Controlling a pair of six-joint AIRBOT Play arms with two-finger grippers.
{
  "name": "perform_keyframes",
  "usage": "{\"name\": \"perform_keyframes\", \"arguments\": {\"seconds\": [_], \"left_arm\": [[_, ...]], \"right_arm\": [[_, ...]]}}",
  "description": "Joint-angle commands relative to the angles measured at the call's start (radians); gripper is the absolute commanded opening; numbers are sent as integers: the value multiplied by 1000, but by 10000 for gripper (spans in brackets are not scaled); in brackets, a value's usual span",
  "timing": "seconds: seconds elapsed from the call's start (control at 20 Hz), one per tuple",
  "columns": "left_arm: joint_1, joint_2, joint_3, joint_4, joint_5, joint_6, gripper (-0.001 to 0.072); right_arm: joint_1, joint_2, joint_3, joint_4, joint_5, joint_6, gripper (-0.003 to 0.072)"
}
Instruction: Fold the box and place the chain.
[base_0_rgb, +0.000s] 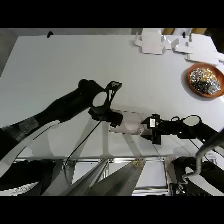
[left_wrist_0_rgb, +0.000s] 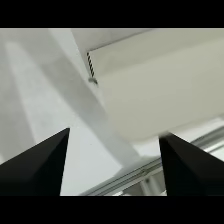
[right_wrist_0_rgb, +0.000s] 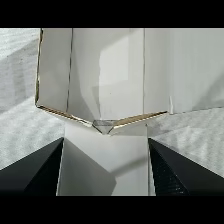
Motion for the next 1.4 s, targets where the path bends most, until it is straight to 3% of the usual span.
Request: {"name": "perform_keyframes", "arguments": {"seconds": [0.0, 0.2, 0.35, 0.55, 0.6, 0.65, 0.85, 1.35], "left_arm": [[69, 90, -11, -23, -37, 466, 638], [241, 214, -160, -91, -5, 1294, 645], [389, 233, -354, -257, 138, 1919, 644], [448, 159, -518, -508, 338, 2332, 646], [444, 133, -523, -546, 359, 2387, 650], [437, 103, -523, -594, 374, 2412, 705], [410, 26, -523, -739, 382, 2479, 703], [356, -54, -507, -843, 382, 2485, 704]], "right_arm": [[0, 1, 0, 1, 1, 0, 562], [0, 1, 0, 1, 1, 0, 562], [0, 1, 0, 1, 1, 0, 562], [0, 1, 0, 1, 1, 0, 562], [0, 1, 0, 1, 1, 0, 562], [0, 1, 0, 1, 1, 0, 562], [0, 1, 0, 1, 1, 0, 562], [0, 1, 0, 1, 1, 0, 562]]}}
